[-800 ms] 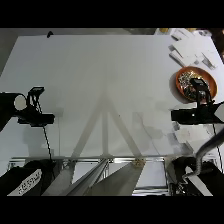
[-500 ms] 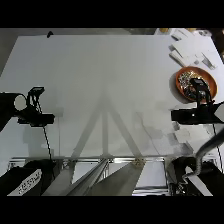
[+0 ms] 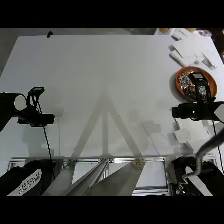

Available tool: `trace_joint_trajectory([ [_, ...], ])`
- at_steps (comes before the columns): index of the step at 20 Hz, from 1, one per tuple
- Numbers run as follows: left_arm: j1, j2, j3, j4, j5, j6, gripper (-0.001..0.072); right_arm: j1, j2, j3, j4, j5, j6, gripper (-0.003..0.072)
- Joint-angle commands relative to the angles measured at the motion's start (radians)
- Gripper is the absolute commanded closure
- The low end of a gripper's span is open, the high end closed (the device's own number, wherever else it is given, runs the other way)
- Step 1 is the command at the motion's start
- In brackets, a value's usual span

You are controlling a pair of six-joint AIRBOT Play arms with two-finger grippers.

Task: Fold the box and place the chain.

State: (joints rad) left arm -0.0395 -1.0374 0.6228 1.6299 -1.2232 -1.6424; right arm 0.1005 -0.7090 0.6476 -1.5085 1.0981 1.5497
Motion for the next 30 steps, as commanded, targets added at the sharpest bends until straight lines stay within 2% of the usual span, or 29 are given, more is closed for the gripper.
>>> trace_joint_trajectory([
  [1, 0.001, 0.0, 0.0, 0.0, 0.0, 0.0, 0.0699, 0.001, 0.0, 0.001, -0.007, -0.113, -0.014, 0.0667],
  [3, 0.001, 0.0, 0.0, 0.0, 0.0, 0.0, 0.0699, 0.001, 0.0, 0.001, -0.095, -0.146, -0.01, 0.0668],
  [5, 0.001, 0.0, 0.0, 0.0, 0.0, 0.0, 0.0699, -0.019, -0.003, 0.0, -0.344, -0.15, 0.103, 0.0668],
  [6, 0.001, 0.0, 0.0, 0.0, 0.0, 0.0, 0.0699, -0.063, -0.014, 0.0, -0.448, -0.127, 0.134, 0.0668],
  [7, 0.001, 0.0, 0.0, 0.0, 0.0, 0.0, 0.0699, -0.135, -0.038, 0.0, -0.492, -0.111, 0.122, 0.0668],
  [9, 0.001, 0.0, 0.0, 0.0, 0.0, 0.0, 0.0699, -0.328, -0.119, 0.0, -0.481, -0.122, 0.047, 0.0656],
  [10, 0.001, 0.0, 0.0, 0.0, 0.0, 0.0, 0.0699, -0.418, -0.166, 0.0, -0.465, -0.164, 0.034, 0.0468],
  [11, 0.001, 0.0, 0.0, 0.0, 0.0, 0.0, 0.0699, -0.484, -0.211, 0.001, -0.462, -0.183, -0.005, 0.0214],
  [12, 0.001, 0.0, 0.0, 0.0, 0.0, 0.0, 0.0699, -0.539, -0.259, 0.001, -0.475, -0.17, -0.074, 0.0125],
  [16, 0.001, 0.0, 0.0, 0.0, 0.0, 0.0, 0.0699, -0.664, -0.357, 0.001, -0.52, -0.162, -0.085, 0.0167],
  [21, 0.001, 0.0, 0.0, 0.0, 0.0, 0.0, 0.0699, -0.678, -0.423, 0.001, -0.576, -0.131, -0.085, 0.0245],
  [22, 0.001, 0.0, 0.0, 0.0, 0.0, 0.0, 0.0699, -0.678, -0.43, 0.001, -0.585, -0.121, -0.086, 0.0325],
  [25, 0.001, 0.0, 0.0, 0.0, 0.0, 0.0, 0.0699, -0.678, -0.439, 0.001, -0.589, -0.089, -0.085, 0.0443],
  [26, 0.001, 0.0, 0.0, 0.0, 0.0, 0.0, 0.0699, -0.674, -0.438, 0.001, -0.588, -0.072, -0.098, 0.062],
  [27, 0.001, 0.0, 0.0, 0.0, 0.0, 0.0, 0.0699, -0.659, -0.428, 0.001, -0.578, -0.057, -0.132, 0.0669],
  [30, 0.001, 0.0, 0.0, 0.0, 0.0, 0.0, 0.0699, -0.538, -0.363, 0.001, -0.509, -0.034, -0.149, 0.0669],
])
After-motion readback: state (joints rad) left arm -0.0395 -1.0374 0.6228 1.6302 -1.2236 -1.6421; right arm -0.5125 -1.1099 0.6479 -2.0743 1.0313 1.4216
